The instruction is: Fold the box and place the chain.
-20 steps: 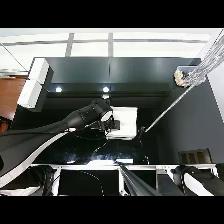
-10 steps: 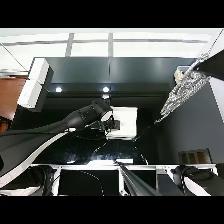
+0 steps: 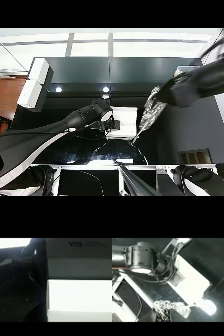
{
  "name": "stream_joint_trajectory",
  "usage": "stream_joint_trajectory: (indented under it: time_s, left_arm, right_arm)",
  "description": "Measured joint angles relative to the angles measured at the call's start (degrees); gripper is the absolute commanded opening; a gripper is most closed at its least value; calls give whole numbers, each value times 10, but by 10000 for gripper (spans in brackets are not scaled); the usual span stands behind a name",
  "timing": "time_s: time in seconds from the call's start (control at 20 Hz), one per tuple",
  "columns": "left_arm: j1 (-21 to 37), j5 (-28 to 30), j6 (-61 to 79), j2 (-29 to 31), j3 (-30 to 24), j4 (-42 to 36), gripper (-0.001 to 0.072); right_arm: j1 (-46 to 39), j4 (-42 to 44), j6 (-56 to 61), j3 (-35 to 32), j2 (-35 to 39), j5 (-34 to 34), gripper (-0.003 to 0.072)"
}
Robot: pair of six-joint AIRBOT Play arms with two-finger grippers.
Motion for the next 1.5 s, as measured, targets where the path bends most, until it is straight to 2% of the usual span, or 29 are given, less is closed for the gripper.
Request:
stream_joint_trajectory:
  time_s: [0.25, 0.65, 0.95, 1.0, 1.05, 1.1, 1.15, 1.35, 1.5]
  left_arm:
    - [0, 0, 0, 0, 0, 0, 30]
    - [0, 0, 0, 0, 0, 0, 30]
    - [0, 0, 0, 0, 0, 0, 30]
    - [0, 0, 0, 0, 0, 0, 30]
    - [0, 0, 0, 0, 0, 0, 30]
    - [0, 0, 0, 0, 0, 0, 30]
    - [0, 0, 0, 0, 0, 0, 30]
    - [0, 0, 0, 0, 0, 0, 30]
    - [0, 0, 0, 0, 0, 0, 30]
  right_arm:
    - [31, 2, -16, -115, -5, -119, 48]
    - [53, -3, -25, -191, -11, -178, 48]
    - [70, -3, -23, -271, -12, -283, 50]
    - [71, -3, -23, -277, -12, -292, 179]
    - [71, -6, -22, -282, -12, -297, 356]
    - [69, -6, -21, -285, -12, -301, 419]
    - [64, -6, -21, -287, -11, -299, 455]
    - [18, -19, -30, -291, 13, -246, 450]
    - [-38, -60, -48, -308, 65, -216, 449]
